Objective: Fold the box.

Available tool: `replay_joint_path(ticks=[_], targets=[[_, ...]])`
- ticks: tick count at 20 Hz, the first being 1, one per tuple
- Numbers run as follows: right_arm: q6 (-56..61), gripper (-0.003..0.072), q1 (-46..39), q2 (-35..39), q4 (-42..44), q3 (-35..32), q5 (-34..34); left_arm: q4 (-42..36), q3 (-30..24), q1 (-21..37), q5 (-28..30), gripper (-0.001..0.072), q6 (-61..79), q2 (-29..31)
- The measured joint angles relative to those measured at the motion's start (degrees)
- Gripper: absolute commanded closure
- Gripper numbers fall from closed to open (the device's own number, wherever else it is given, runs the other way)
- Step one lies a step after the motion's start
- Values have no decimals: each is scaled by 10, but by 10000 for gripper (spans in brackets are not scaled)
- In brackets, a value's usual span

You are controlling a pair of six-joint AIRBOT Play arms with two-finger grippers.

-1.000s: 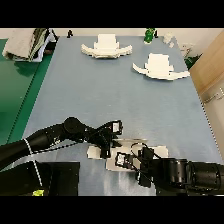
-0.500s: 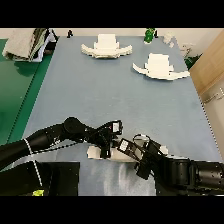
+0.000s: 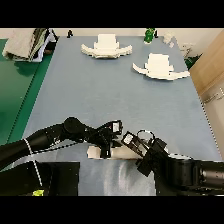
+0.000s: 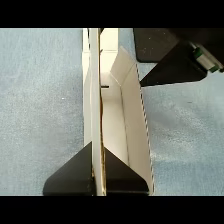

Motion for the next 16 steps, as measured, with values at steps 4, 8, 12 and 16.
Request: replay_joint_path(ticks=[4,8,12,16], targets=[[-17,-34,0,30,-12,-14,6,0,0,0,0,694,0,0],[-59,-34,-12,113,-16,-71,53,0,0,0,0,694,0,0],[-152,-34,-65,201,31,-119,98,0,0,0,0,695,0,0],[-300,-34,-169,234,128,-135,122,0,0,0,0,695,0,0]])
